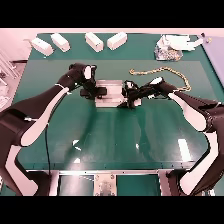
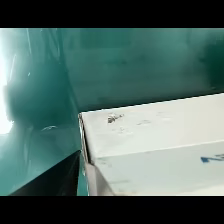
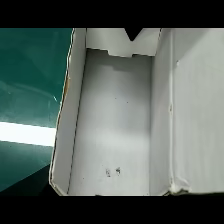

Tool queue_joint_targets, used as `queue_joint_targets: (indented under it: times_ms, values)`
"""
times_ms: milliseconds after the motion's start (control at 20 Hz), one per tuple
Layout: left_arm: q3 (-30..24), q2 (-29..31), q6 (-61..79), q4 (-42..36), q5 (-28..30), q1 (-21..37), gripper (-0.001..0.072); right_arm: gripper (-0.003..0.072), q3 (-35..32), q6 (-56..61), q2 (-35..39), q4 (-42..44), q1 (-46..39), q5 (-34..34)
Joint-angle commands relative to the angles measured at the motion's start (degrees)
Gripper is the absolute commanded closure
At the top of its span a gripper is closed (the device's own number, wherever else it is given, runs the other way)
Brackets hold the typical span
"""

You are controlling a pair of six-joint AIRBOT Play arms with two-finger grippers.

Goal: Fold the box and place the chain.

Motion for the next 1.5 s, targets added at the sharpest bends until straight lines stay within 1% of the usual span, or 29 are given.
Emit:
queue_joint_targets:
  times_ms: [0,250,350,800,1000,1050,1100,1450]
  values:
    - [3.4,-1.9,-2.2,2.5,-4.4,-0.2,0.0329,0.0100,0.0,0.0,0.0,0.0,0.0,0.0]
    - [8.2,-5.2,-4.5,4.3,-10.4,-0.5,0.0329,0.0100,0.0,0.0,0.0,0.0,0.0,0.0]
    - [8.6,-5.3,-4.8,6.2,-10.3,-1.4,0.0329,0.0099,0.0,0.0,0.0,0.0,0.0,0.0]
    - [8.7,-5.9,-4.9,6.5,-9.2,-2.7,0.0330,0.0100,0.0,0.0,0.0,0.0,0.0,0.0]
    - [8.7,-6.3,-4.8,7.0,-9.9,-3.0,0.0335,0.0100,0.0,0.0,0.0,0.0,0.0,0.0]
    - [8.7,-6.3,-4.8,7.2,-9.9,-3.0,0.0393,0.0099,0.0,0.0,0.0,0.0,0.0,0.0]
    - [8.7,-6.3,-4.8,7.2,-9.9,-3.0,0.0477,0.0100,0.0,0.0,0.0,0.0,0.0,0.0]
    - [8.7,-6.9,-4.7,7.6,-10.5,-3.4,0.0480,0.0099,0.0,0.0,0.0,0.0,0.0,0.0]
